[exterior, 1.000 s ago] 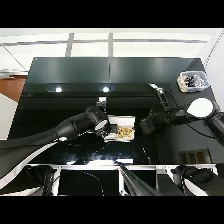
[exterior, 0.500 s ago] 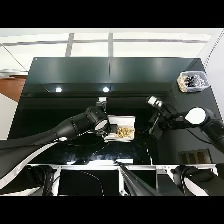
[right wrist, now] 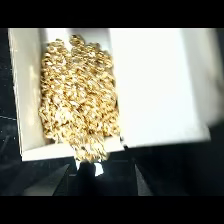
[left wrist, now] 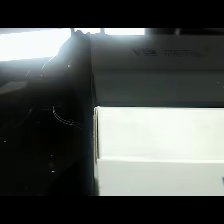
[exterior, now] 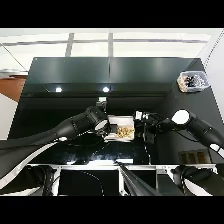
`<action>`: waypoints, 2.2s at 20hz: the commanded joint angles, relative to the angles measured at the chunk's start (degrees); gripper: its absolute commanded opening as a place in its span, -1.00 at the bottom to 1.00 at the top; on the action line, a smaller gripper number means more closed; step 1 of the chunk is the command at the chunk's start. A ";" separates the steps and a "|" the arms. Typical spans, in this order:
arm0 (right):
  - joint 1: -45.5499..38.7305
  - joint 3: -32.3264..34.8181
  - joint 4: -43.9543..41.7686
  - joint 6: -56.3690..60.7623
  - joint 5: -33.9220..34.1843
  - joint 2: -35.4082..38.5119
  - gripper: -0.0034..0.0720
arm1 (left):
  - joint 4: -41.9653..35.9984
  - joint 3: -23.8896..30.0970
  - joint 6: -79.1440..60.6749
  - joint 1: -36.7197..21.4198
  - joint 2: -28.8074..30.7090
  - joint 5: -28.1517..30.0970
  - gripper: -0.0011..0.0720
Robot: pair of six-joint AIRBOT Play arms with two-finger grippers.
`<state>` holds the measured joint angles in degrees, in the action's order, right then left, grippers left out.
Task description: Fold the box and place the chain.
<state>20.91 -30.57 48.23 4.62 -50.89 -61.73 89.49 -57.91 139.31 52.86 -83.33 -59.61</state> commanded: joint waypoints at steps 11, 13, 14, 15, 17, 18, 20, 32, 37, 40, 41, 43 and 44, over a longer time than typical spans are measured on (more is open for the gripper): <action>1.18 0.07 -1.29 -2.34 1.62 -0.94 -0.51 | 0.02 0.02 0.00 0.02 -0.02 0.04 -0.90; 1.16 0.04 -1.25 -2.32 1.55 -0.92 -0.83 | 0.02 0.02 0.00 0.02 -0.02 0.04 -0.90; 1.14 0.04 -1.25 -2.29 1.53 -0.92 -0.83 | 0.02 0.02 0.00 0.02 -0.02 0.04 -0.90; 1.14 0.04 -1.07 -2.27 1.38 -0.92 -0.83 | 0.02 0.02 0.00 0.02 -0.02 0.04 -0.90; 1.11 0.02 -0.72 -2.21 0.94 -0.79 -0.83 | 0.02 0.02 0.00 0.02 -0.02 0.00 -0.90; 1.11 0.00 -0.35 -1.70 0.92 -0.52 -0.83 | 0.00 0.02 0.00 0.02 -0.02 0.00 -0.90; 1.11 -0.02 2.21 0.33 0.96 0.68 -0.83 | 0.00 0.02 0.00 0.02 -0.02 0.02 -0.90; -0.87 -0.15 -6.73 20.37 -9.42 18.45 -0.83 | 0.00 0.02 0.00 0.02 -0.02 0.02 -0.90; 3.28 -0.13 -16.37 30.71 -3.56 16.02 -0.21 | 0.02 0.02 0.00 0.02 -0.02 0.00 -0.90; 2.40 -0.15 -11.89 33.81 -2.75 15.52 0.11 | 0.02 0.02 0.00 0.02 -0.02 -0.02 -0.90; 0.70 -0.22 -10.10 35.32 -3.85 15.56 0.11 | 0.00 0.02 0.00 0.02 -0.02 -0.07 -0.90; -4.92 -1.01 -7.41 36.54 -9.09 15.63 0.06 | -0.13 0.02 0.00 0.02 -0.02 -0.17 -0.90; -8.07 -1.44 -6.69 36.54 -12.17 15.63 0.06 | -0.20 0.02 0.00 0.00 -0.02 -0.15 -0.90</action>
<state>18.37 -31.27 38.39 38.22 -57.28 -46.06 89.49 -57.91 139.31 52.86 -83.33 -59.64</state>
